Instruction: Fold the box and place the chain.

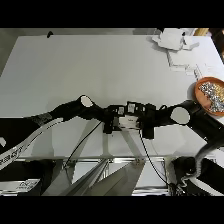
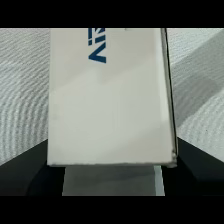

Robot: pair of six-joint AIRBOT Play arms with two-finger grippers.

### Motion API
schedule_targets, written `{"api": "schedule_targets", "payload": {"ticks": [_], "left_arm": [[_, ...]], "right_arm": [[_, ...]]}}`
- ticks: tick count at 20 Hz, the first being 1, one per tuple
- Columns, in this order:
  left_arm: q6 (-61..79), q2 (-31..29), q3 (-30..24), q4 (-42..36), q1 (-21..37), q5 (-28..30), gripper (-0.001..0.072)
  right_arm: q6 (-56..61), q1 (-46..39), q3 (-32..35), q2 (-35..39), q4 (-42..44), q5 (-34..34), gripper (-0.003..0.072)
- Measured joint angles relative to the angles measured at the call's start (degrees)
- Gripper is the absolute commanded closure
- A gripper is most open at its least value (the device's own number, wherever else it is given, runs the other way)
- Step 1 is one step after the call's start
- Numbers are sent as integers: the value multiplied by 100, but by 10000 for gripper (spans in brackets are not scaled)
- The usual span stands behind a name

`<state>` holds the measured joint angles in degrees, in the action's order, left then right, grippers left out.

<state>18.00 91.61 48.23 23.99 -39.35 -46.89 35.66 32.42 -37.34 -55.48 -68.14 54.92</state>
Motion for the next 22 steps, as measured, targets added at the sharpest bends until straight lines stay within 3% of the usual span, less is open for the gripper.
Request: {"api": "schedule_targets", "payload": {"ticks": [2,4,7,9,12,22], "left_arm": [[7,0,0,2,0,0,503],[24,0,0,9,0,-2,503],[17,0,2,7,0,-4,503],[9,0,0,7,0,-4,503],[4,0,0,7,0,-7,503],[0,0,0,4,0,-7,503]], "right_arm": [[2,52,7,0,24,-20,472],[9,83,9,0,66,-57,319],[9,103,9,61,98,164,322],[9,111,9,179,114,328,378],[9,111,9,400,125,369,652],[2,111,20,127,177,48,668]]}}
